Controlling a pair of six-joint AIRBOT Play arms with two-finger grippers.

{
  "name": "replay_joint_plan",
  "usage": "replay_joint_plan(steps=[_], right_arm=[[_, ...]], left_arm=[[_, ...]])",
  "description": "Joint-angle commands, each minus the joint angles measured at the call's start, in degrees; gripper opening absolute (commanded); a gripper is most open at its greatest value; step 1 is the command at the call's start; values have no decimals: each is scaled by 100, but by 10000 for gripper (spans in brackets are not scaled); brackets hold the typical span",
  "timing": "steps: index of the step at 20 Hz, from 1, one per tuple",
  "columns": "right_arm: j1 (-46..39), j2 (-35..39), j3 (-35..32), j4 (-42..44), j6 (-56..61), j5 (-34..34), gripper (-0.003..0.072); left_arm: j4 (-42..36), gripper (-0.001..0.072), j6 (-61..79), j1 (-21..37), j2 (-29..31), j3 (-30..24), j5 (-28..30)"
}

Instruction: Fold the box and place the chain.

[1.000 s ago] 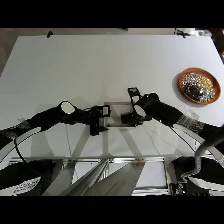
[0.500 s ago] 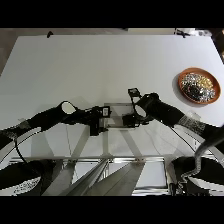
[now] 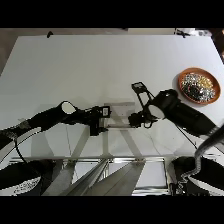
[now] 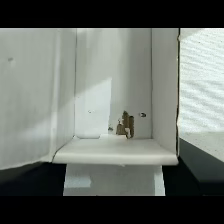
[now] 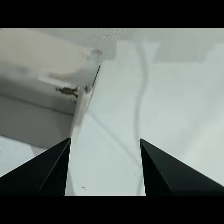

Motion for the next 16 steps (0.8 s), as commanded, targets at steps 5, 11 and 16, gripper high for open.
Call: replay_joint_plan(steps=[5,11,16], right_arm=[[-3071,741,107,-267,-1665,-232,510],[-6194,-249,546,-243,-2739,-1226,525],[-6553,-1644,1198,-199,-3047,-1663,524]], left_arm=[[0,224,-2,0,4,2,4],[0,224,-2,0,4,2,4],[0,224,-2,0,4,2,4]])
